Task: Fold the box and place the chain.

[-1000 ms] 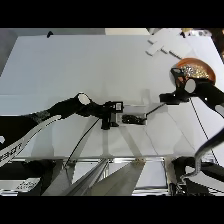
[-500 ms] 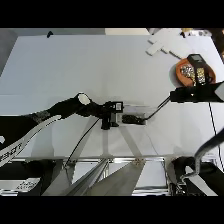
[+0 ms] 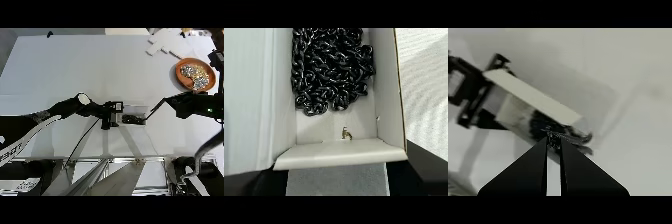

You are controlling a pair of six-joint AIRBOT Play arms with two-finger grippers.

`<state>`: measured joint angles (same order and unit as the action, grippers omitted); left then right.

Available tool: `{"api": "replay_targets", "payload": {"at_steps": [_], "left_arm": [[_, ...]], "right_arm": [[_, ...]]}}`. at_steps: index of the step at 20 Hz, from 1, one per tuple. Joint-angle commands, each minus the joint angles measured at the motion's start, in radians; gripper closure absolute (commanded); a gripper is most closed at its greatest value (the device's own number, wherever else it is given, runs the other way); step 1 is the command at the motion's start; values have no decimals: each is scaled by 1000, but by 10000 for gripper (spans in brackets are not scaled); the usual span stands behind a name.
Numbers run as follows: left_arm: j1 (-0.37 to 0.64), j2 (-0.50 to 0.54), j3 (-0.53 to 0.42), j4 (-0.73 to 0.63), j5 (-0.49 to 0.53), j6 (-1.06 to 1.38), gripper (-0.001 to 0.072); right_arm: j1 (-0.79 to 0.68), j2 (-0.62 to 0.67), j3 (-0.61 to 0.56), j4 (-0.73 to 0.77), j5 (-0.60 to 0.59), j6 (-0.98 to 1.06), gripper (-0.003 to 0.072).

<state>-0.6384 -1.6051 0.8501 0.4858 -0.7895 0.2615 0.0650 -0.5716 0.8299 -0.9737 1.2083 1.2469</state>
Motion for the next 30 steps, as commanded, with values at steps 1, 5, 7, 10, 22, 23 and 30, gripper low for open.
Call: {"api": "replay_targets", "payload": {"at_steps": [1,5,7,10,22,23,30], "left_arm": [[1,0,0,0,0,0,455],[1,0,0,0,0,0,454],[1,0,0,0,0,0,455],[1,0,0,0,0,0,454],[1,0,0,0,0,0,454],[1,0,0,0,0,0,455],[1,0,0,0,0,0,454]], "right_arm": [[0,37,0,211,11,-55,666],[0,37,0,324,-4,-106,666],[0,37,0,323,-34,-113,666],[0,32,0,331,-72,-123,666],[177,-219,-7,325,-92,-209,666],[201,-246,-7,307,-111,-209,666],[324,-366,-7,34,-128,-68,654]]}}
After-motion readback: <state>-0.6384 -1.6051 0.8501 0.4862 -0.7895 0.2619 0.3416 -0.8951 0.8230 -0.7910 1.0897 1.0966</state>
